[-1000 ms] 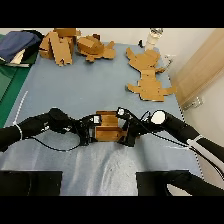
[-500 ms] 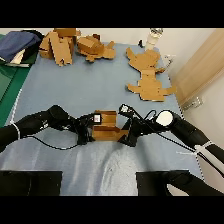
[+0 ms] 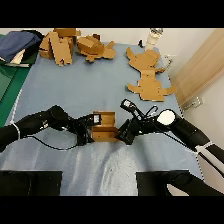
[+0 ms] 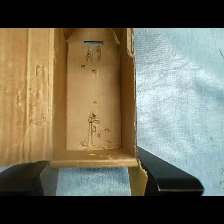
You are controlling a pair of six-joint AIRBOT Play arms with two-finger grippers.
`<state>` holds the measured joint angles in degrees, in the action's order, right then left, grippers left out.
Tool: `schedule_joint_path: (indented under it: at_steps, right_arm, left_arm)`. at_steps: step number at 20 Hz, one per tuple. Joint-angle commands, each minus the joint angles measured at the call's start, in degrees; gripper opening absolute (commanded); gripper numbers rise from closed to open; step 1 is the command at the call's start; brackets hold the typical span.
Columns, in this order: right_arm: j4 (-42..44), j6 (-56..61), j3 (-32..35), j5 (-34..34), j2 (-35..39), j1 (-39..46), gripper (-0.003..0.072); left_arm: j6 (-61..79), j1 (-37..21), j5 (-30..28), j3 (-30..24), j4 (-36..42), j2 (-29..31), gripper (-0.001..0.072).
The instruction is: Fold the box.
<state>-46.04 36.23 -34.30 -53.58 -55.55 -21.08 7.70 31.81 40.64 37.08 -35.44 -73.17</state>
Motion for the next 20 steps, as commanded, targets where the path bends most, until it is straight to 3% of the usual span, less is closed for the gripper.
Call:
schedule_joint_path:
  at_steps: [1, 6, 9, 12, 15, 20]
  right_arm:
    - [1.97, 12.52, -0.02, 1.20, 0.26, 0.02, 0.0007]
    - [18.08, 13.33, -0.11, 2.29, -0.72, 0.13, 0.0005]
    - [26.32, 13.25, -3.06, 0.90, -6.71, 1.25, 0.0004]
    - [26.91, 12.70, -8.92, -3.37, -15.37, 1.22, 0.0004]
    - [25.86, 12.22, -13.35, -2.86, -21.92, 1.22, 0.0004]
    - [22.43, 12.17, -14.05, -1.33, -29.11, 1.22, 0.0007]
  left_arm:
    - [-0.22, 0.00, 0.00, -0.20, -0.33, -0.59, 0.0414]
    - [-0.22, 0.00, 0.00, -0.20, -0.33, -0.59, 0.0414]
    - [-0.20, 0.00, 0.00, -0.20, -0.33, -0.59, 0.0414]
    - [-0.20, 0.00, 0.02, -0.20, -0.33, -0.59, 0.0413]
    - [-0.20, 0.00, 0.00, -0.20, -0.33, -0.59, 0.0413]
    - [-0.20, 0.00, 0.02, -0.20, -0.33, -0.59, 0.0413]
